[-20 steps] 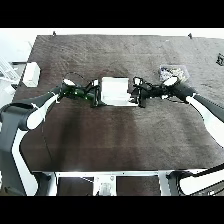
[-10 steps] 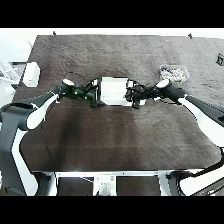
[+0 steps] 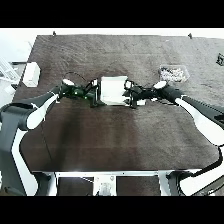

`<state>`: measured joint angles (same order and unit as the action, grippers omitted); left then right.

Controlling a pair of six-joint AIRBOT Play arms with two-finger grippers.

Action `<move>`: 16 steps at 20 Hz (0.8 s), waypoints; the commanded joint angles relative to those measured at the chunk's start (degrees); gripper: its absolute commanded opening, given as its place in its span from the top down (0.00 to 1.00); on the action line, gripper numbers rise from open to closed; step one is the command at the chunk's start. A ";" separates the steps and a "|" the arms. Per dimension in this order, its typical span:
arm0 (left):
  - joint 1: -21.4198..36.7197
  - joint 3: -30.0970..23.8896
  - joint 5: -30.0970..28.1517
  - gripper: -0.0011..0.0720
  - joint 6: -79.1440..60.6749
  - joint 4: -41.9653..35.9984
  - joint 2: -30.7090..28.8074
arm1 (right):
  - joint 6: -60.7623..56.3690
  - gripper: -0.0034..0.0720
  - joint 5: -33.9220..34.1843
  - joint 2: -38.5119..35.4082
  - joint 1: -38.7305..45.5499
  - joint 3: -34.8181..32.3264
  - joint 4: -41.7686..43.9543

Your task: Fold the box and place the chain.

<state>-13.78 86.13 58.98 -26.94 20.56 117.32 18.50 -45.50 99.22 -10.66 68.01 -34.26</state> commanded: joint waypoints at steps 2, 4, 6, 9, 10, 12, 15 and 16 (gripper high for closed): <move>-0.02 -0.02 0.17 0.26 0.09 0.04 -0.02 | 2.40 0.18 0.46 0.04 0.13 0.07 -0.15; -0.02 -0.07 0.17 0.26 0.09 0.04 -0.02 | 2.86 0.05 0.48 0.04 0.13 0.07 -0.94; -0.02 -0.07 0.20 0.26 0.09 0.04 -0.02 | 2.82 0.05 0.48 0.04 0.13 0.04 -1.14; -0.02 -0.07 0.17 0.26 0.09 0.07 -0.02 | 2.71 0.22 0.46 0.02 0.13 0.04 -3.17; -0.02 -0.07 0.17 0.26 0.09 0.04 -0.02 | 1.97 0.51 0.48 -0.04 0.13 0.07 -4.79; -0.02 -0.07 0.17 0.26 0.09 0.04 -0.02 | -1.18 0.77 0.46 -0.44 0.50 0.04 -7.34; -0.02 -0.07 0.17 0.26 0.09 0.04 -0.02 | -6.99 0.87 0.33 -2.29 1.27 0.04 -13.53; -0.02 -0.07 0.20 0.26 0.09 0.04 -0.02 | -9.70 0.89 -0.07 -3.30 1.57 0.04 -15.17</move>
<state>-13.78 86.06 59.31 -26.72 20.62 117.32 15.05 -44.91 97.58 -9.65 68.03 -43.83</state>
